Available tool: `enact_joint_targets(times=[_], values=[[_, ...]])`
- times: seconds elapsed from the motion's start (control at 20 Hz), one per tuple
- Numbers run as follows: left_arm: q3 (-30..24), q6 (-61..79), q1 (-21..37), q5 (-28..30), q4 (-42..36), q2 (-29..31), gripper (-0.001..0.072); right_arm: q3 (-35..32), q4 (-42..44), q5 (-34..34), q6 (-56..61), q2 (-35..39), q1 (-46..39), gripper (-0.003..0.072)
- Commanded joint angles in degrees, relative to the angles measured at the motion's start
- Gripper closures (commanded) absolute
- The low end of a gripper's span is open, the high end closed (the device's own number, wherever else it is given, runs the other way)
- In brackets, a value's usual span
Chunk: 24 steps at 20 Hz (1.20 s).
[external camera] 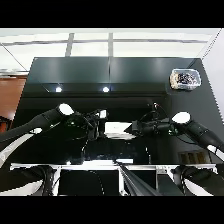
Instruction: Fold the box and place the chain.
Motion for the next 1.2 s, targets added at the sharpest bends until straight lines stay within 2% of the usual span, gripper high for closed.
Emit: enact_joint_targets(times=[0.0, 0.3, 0.45, 0.6, 0.65, 0.7, 0.85, 1.0, 1.15], values=[[0.0, -0.1, 0.0, 0.0, 0.0, 0.0, 0.0345, -1.9, -3.4, -3.6, 3.5, 0.0, 0.8, 0.0666], [0.0, -0.2, 0.0, -0.5, -0.5, 0.0, 0.0348, -1.4, -3.6, -3.1, 1.1, 0.1, 1.3, 0.0666], [0.0, -0.4, 0.0, -0.7, -0.5, 0.0, 0.0355, 2.1, -4.3, 1.8, -1.4, 1.7, -0.6, 0.0666], [0.1, -0.5, 0.3, -0.7, -0.5, 0.0, 0.0348, 8.6, -11.1, 8.7, -1.2, 6.2, -6.1, 0.0666], [0.1, -0.9, 0.5, -1.2, -0.4, 0.2, 0.0284, 10.5, -14.2, 11.1, -0.5, 7.8, -8.5, 0.0666], [0.1, -0.8, 0.7, -2.5, 1.2, 0.5, 0.0008, 12.2, -17.4, 13.2, 0.9, 9.7, -11.4, 0.0666], [0.7, -3.3, 1.7, -3.5, 7.0, 2.6, -0.0007, 14.7, -25.4, 18.0, 3.9, 14.5, -20.7, 0.0666], [2.4, -7.5, 1.6, -6.2, 7.1, 7.2, -0.0006, 14.6, -31.8, 20.5, 4.0, 16.5, -28.7, 0.0666], [7.7, -11.7, -2.8, -5.9, 6.9, 8.2, -0.0004, 13.5, -33.5, 16.4, 4.1, 16.5, -30.1, 0.0666]])
